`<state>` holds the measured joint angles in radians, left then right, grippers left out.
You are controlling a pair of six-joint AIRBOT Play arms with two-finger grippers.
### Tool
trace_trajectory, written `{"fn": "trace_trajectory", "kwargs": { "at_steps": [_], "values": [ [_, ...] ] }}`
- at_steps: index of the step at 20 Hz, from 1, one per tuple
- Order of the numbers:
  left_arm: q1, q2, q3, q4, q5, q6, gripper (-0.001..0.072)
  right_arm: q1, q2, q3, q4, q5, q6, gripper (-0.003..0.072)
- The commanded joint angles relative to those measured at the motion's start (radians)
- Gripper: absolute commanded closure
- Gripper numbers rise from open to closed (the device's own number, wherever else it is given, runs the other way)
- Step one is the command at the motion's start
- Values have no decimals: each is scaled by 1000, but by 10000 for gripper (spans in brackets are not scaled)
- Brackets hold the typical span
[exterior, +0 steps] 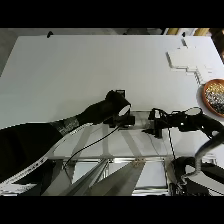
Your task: Fold the box and place the chain.
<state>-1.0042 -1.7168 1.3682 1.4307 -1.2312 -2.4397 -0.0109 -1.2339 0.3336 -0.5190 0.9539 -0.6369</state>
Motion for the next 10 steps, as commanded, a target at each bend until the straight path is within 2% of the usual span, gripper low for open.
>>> {"fn": "trace_trajectory", "kwargs": {
  "at_steps": [1, 9, 10],
  "values": [
    [1, -38, 66, 0, -38, -24, 390, 0, 0, 0, 0, 0, 0, 271],
    [1, -83, 69, 2, -112, -94, 406, 0, 0, 0, 0, 0, 0, 271],
    [1, -84, 69, 2, -108, -101, 450, 0, 0, 0, 0, 0, 0, 271]
  ]
}}
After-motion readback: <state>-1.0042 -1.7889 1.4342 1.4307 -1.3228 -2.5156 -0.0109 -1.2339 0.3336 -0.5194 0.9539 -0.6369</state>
